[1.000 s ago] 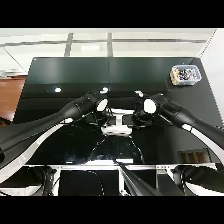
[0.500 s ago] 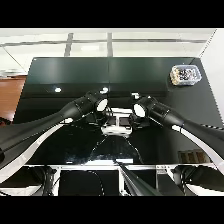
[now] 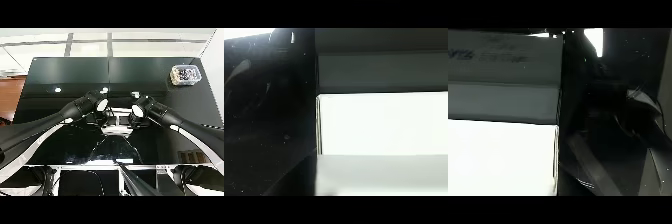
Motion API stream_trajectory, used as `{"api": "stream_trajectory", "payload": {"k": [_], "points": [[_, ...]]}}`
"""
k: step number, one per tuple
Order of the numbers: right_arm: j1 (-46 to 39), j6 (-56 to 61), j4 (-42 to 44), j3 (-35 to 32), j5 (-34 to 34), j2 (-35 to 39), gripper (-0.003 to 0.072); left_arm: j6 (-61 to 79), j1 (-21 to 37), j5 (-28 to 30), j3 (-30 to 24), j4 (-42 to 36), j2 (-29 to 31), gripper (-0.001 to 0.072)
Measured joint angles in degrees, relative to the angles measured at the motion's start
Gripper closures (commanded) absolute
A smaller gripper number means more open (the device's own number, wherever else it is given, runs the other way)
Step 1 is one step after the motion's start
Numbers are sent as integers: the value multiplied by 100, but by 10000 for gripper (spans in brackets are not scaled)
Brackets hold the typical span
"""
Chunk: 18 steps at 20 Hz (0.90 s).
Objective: Fold the box and place the chain.
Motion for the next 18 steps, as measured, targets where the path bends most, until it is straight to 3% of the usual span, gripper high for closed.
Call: {"api": "stream_trajectory", "payload": {"k": [9, 10, 11, 15, 16, 17, 18], "points": [[0, 61, 76, 0, 81, -52, 528, -2, -2, 0, 0, 2, 0, 685], [0, 61, 81, 0, 85, -57, 642, -2, -2, 0, 0, 2, 0, 685], [0, 61, 103, 0, 81, -63, 670, -2, -2, -2, 0, 2, 0, 685], [0, 107, 92, 4, 94, -79, 670, -4, 2, 0, 0, 0, 0, 685], [0, 116, 92, 4, 96, -81, 652, -4, 2, 0, 0, 0, 0, 685], [0, 131, 90, 7, 96, -81, 482, -4, 2, 2, 0, 0, 0, 685], [0, 146, 85, 15, 98, -87, 426, -4, 2, 4, 0, 0, 0, 685]]}}
